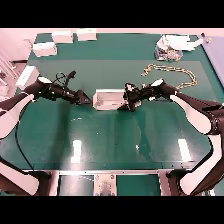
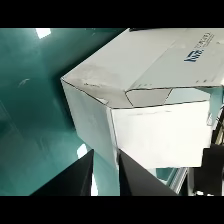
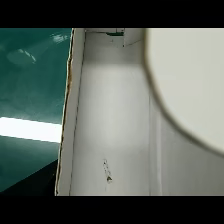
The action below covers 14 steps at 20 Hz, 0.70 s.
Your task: Fold the box and place the chain.
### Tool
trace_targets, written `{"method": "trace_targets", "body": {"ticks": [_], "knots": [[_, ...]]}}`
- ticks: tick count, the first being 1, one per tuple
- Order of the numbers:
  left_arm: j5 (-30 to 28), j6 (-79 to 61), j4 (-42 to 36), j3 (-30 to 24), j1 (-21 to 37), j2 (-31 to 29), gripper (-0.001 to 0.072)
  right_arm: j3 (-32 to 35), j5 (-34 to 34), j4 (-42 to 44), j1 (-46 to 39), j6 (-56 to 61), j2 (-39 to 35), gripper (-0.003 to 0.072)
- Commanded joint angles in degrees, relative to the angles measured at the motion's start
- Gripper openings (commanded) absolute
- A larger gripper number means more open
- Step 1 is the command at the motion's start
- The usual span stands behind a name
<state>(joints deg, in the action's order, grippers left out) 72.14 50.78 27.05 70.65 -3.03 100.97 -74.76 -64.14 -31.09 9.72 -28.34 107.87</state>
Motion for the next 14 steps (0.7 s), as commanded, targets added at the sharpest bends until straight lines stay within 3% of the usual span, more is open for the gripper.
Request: {"method": "trace_targets", "body": {"ticks": [1,14], "knots": [[1.0,0.2,-2.3,0.1,0.0,0.0,0.0196,0.0,0.0,0.0,0.0,0.0,0.0,0.0478],[-1.4,4.8,-4.6,0.1,-3.0,-0.4,0.0198,0.0,0.0,0.0,0.0,0.0,0.0,0.0479]]}}
